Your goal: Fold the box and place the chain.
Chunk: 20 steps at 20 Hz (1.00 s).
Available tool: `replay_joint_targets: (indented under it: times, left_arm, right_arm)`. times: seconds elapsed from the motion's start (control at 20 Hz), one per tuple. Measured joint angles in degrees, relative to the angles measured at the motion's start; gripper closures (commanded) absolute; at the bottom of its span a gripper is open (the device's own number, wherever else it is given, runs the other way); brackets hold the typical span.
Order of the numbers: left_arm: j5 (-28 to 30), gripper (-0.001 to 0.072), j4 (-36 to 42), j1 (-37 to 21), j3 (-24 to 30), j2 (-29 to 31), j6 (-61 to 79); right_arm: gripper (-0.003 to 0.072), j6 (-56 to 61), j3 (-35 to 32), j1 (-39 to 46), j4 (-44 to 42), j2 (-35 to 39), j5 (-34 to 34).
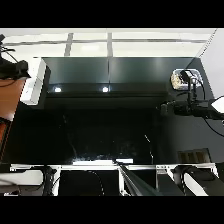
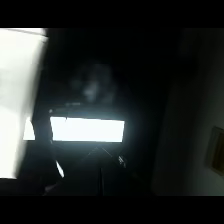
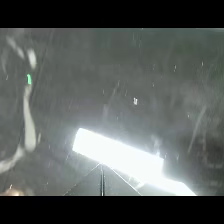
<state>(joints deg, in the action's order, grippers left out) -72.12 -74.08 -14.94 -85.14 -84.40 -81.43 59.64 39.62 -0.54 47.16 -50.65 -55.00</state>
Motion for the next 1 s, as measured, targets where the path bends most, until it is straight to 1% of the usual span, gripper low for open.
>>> replay_joint_targets:
  times: [0.2, 0.25, 0.35, 0.45, 0.6, 1.0]
  left_arm:
    - [18.71, 0.0687, 1.2, 10.93, 30.93, 20.81, 2.89]
    - [22.05, 0.0687, 0.79, 12.79, 36.63, 24.55, 3.3]
    - [26.29, 0.0685, 0.9, 15.32, 44.39, 30.1, 3.72]
    - [28.17, 0.0685, 1.01, 16.65, 48.39, 32.96, 4.09]
    - [28.94, 0.0685, 1.51, 17.57, 51.15, 34.91, 4.07]
    - [28.48, 0.0685, 2.34, 18.05, 52.7, 35.85, 3.61]
  right_arm:
    - [0.067, 0.26, -0.02, -1.97, 2.51, -3.37, 8.52]
    - [0.067, 0.44, -0.02, -2.21, 3.87, -4.31, 10.16]
    - [0.067, 0.46, -0.02, -2.51, 5.86, -5.44, 11.76]
    - [0.067, 0.61, -0.02, -2.6, 7.17, -6.08, 12.83]
    - [0.0669, 0.68, -0.02, -2.71, 8.17, -6.49, 13.62]
    - [0.0669, 0.74, -0.02, -2.71, 8.74, -6.71, 14.1]
